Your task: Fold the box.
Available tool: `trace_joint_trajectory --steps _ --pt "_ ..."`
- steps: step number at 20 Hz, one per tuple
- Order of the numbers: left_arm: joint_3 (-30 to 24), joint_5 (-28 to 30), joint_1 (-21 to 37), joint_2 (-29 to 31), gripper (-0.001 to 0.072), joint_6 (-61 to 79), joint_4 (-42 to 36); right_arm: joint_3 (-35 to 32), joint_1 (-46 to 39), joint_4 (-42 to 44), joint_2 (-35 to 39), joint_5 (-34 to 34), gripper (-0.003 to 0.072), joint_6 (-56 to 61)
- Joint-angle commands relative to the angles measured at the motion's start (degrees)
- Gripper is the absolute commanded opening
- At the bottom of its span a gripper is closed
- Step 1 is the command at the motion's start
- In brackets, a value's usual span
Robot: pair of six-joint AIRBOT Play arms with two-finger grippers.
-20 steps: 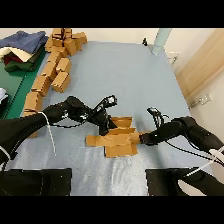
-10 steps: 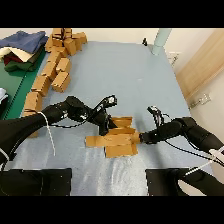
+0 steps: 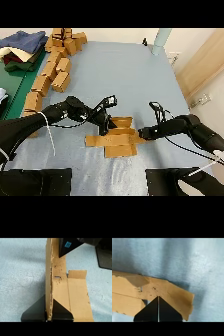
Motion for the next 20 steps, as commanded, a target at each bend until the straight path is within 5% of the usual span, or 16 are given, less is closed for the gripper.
trace_joint_trajectory --steps 1,15,20 --pt "-0.04 -0.13 -0.02 -0.04 0.0013 0.00 0.09 1.84 0.04 0.52 2.34 0.13 0.0005 0.00" --pt "-1.42 -0.20 -0.02 0.04 0.0014 -0.22 0.42 1.88 0.07 -0.24 2.40 1.14 0.0005 -0.07" --pt "-1.42 -0.07 0.00 0.04 0.0014 -0.20 0.00 2.32 3.72 3.28 3.85 -6.01 0.0005 -5.66"
